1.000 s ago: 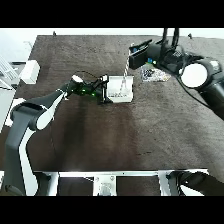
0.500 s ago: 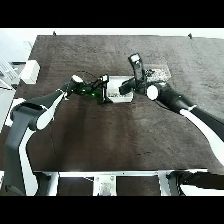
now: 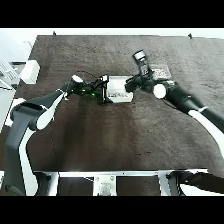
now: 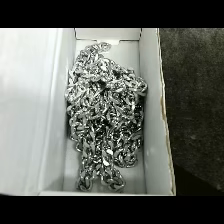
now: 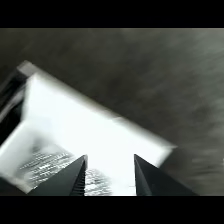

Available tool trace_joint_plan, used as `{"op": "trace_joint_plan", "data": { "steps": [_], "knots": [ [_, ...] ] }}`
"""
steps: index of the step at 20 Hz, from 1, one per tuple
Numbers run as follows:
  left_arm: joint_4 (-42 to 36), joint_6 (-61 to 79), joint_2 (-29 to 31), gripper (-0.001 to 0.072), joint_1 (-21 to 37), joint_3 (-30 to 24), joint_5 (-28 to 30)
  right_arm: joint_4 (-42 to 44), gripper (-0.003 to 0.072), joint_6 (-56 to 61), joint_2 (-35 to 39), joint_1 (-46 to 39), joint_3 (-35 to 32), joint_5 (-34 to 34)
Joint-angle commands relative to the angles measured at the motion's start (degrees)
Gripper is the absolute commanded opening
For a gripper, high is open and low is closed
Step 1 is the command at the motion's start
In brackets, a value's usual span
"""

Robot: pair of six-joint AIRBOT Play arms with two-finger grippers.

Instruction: Fold the box and place the chain.

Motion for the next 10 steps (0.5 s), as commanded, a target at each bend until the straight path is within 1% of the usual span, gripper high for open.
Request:
{"op": "trace_joint_plan", "data": {
  "steps": [1, 2, 3, 4, 5, 6, 7, 8, 10],
  "knots": [
    [0.0, 0.0, 0.0, 0.0348, 0.0, 0.0, 0.0, 0.6, 0.0304, -5.1, 4.4, -6.6, 1.0, 0.8],
    [0.0, 0.0, 0.0, 0.0348, 0.0, 0.0, 0.0, 4.2, 0.0304, -12.0, 4.6, -8.8, 2.3, 1.7],
    [0.0, 0.0, 0.0, 0.0348, 0.0, 0.0, 0.0, 9.7, 0.0303, -19.1, 4.4, -10.6, 4.0, 3.5],
    [0.0, 0.0, 0.0, 0.0348, 0.0, 0.0, 0.0, 16.8, 0.0247, -27.4, 3.8, -12.4, 6.0, 6.4],
    [0.0, 0.0, 0.0, 0.0348, 0.0, 0.0, 0.0, 23.4, 0.0226, -34.9, 2.6, -14.2, 8.0, 9.7],
    [0.0, 0.0, 0.0, 0.0348, 0.0, 0.0, 0.0, 30.1, 0.0179, -41.1, 0.8, -16.3, 10.3, 14.1],
    [0.0, 0.0, 0.0, 0.0349, 0.0, 0.0, 0.0, 36.0, 0.0146, -46.0, -1.7, -18.7, 12.7, 19.3],
    [0.0, 0.0, 0.0, 0.0348, 0.0, 0.0, 0.0, 40.6, 0.0146, -49.4, -4.3, -20.8, 15.0, 24.1],
    [0.0, 0.0, 0.0, 0.0349, 0.0, 0.0, 0.0, 46.2, 0.0145, -52.8, -10.1, -23.8, 19.1, 31.4]
  ]
}}
